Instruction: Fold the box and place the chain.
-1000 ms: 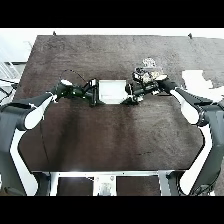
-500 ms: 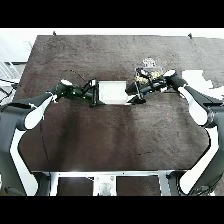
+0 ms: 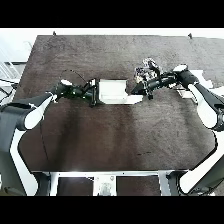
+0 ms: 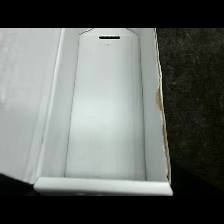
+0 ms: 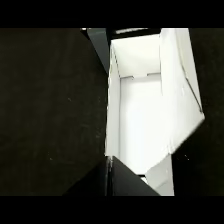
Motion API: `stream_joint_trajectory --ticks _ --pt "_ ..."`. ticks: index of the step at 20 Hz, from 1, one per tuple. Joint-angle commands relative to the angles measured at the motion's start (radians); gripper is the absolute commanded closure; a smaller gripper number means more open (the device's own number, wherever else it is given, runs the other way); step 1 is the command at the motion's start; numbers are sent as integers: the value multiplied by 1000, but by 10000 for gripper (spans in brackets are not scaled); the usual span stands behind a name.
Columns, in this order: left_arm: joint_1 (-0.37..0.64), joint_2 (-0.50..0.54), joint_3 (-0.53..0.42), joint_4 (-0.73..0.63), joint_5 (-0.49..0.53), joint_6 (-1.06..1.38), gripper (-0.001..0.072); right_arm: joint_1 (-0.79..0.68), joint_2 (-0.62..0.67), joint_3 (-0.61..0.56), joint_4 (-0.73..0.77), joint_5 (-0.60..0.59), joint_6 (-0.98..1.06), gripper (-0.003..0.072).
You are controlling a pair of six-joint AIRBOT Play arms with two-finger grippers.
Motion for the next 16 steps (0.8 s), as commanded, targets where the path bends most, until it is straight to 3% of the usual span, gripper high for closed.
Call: stream_joint_trajectory --ticks 1,4,13,16 --pt "0 0 0 1 -1 1 86 30 3 -9 85 25 -1 674" --pt "0 0 0 1 -1 1 86 77 3 -9 176 -79 47 674" --pt "0 0 0 1 -1 1 85 230 2 -7 177 -568 92 675" --pt "0 0 0 1 -1 1 85 235 1 -5 173 -619 96 675"
